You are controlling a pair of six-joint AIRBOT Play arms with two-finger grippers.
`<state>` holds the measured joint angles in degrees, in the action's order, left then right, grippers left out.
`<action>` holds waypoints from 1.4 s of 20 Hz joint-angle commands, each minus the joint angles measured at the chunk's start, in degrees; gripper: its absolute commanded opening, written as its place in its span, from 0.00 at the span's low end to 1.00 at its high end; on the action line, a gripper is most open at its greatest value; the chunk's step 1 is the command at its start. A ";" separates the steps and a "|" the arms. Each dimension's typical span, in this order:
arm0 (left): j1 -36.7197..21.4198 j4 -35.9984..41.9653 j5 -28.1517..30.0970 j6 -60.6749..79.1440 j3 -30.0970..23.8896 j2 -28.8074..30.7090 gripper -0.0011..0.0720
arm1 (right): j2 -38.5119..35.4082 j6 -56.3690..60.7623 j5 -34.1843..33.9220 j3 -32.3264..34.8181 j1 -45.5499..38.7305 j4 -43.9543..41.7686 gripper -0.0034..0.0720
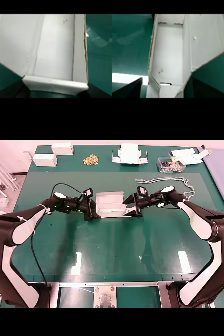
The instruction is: Fold the box and place the chain.
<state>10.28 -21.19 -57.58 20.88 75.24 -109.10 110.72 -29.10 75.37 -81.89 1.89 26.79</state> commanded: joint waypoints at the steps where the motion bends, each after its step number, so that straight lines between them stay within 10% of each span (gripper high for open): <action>1: 0.02 -0.20 -0.46 0.15 -0.02 -0.02 0.74 | -2.01 0.00 2.10 -0.04 -3.15 -0.92 1.00; 4: 0.02 -0.22 -0.46 0.15 -0.02 -0.02 0.74 | -4.70 0.42 7.32 -0.04 -5.38 -2.40 1.00; 5: 0.02 -0.22 -0.46 0.15 -0.02 -0.02 0.74 | -5.44 0.37 9.97 -0.04 -5.62 -3.37 0.73; 6: 0.02 -0.22 -0.46 0.15 -0.02 -0.02 0.74 | -6.03 0.39 12.37 -0.04 -5.60 -4.20 0.23; 7: 0.02 -0.22 -0.46 0.15 -0.02 -0.02 0.74 | -6.21 0.50 13.60 -0.04 -5.22 -5.99 0.06; 20: 0.02 -0.22 -0.48 0.15 -0.02 -0.02 0.74 | -3.80 6.49 -7.74 -3.39 4.09 -9.44 0.05; 28: 0.02 -0.22 -0.46 0.15 -0.02 -0.02 0.74 | 2.64 13.05 -9.79 -10.75 4.15 6.03 0.05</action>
<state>10.28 -21.39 -58.06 21.04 75.24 -109.08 111.57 -18.22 65.91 -91.15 5.89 26.24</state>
